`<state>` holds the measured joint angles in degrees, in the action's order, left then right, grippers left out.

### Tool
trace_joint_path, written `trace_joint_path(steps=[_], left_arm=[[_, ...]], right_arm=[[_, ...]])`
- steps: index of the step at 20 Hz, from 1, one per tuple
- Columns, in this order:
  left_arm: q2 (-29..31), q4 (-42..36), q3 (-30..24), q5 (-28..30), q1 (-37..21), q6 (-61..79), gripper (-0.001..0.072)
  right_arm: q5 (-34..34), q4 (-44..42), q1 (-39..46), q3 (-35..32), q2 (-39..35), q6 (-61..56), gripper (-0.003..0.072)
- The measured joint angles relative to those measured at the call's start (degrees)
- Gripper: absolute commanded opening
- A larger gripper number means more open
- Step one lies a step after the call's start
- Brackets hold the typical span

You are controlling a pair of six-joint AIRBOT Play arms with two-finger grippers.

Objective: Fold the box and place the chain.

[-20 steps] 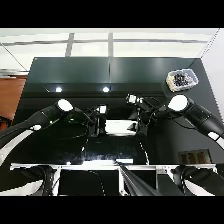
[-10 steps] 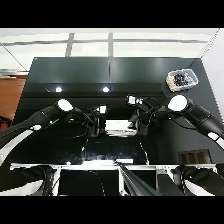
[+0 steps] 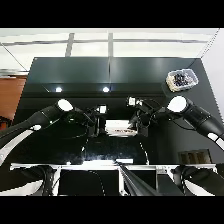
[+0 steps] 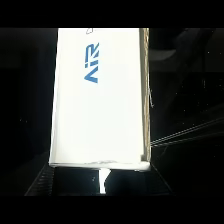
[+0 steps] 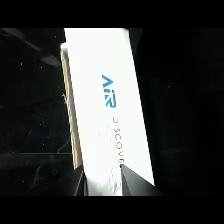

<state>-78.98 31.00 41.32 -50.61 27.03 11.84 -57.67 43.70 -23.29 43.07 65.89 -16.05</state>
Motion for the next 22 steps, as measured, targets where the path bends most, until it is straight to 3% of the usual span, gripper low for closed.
trace_joint_path(steps=[6,8,22], left_arm=[[0.0,0.02,0.0,0.0,0.0,0.0,0.0455],[0.0,0.0,0.0,0.02,0.0,-0.04,0.0455],[0.0,0.0,0.0,0.57,0.0,0.0,0.0456]], right_arm=[[0.92,-0.22,0.0,-1.22,-0.02,0.15,0.0243],[1.11,-0.22,0.0,-1.33,-0.02,-0.04,0.0322],[1.42,-2.45,0.0,-1.86,0.0,-1.97,0.0321]])
